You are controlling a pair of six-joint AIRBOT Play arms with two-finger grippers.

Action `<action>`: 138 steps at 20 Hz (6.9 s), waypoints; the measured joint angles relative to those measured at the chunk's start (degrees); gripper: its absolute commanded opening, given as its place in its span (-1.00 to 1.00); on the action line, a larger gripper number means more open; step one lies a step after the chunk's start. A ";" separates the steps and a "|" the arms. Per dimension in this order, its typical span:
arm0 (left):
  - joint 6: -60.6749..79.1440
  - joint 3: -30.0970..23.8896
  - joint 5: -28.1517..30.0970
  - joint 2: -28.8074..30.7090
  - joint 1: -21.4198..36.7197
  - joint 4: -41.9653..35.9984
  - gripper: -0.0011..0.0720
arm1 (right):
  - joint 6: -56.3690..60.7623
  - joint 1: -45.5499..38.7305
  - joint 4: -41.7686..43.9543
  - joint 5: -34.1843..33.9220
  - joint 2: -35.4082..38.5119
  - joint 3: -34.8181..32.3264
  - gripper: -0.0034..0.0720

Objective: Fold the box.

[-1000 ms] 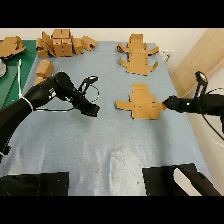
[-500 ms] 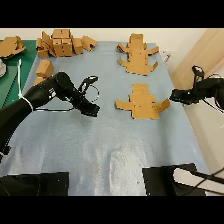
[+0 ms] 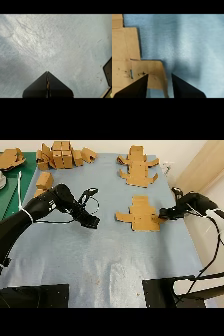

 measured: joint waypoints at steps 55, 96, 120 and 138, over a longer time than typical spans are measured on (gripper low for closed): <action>1.38 0.02 2.84 0.00 0.00 0.00 -0.94 | -6.47 16.74 30.99 -7.58 27.96 -24.44 -0.92; 20.70 0.00 -1.22 -10.01 10.49 -19.41 0.18 | -11.32 26.34 23.12 9.03 30.21 -36.70 -0.91; 21.29 0.00 -5.03 -14.29 10.58 -22.43 0.17 | -19.02 26.32 28.00 6.19 34.69 -36.72 -0.91; 27.54 0.00 -6.86 -16.26 9.20 -29.55 -0.41 | -18.67 26.32 27.82 6.38 35.04 -36.72 -0.91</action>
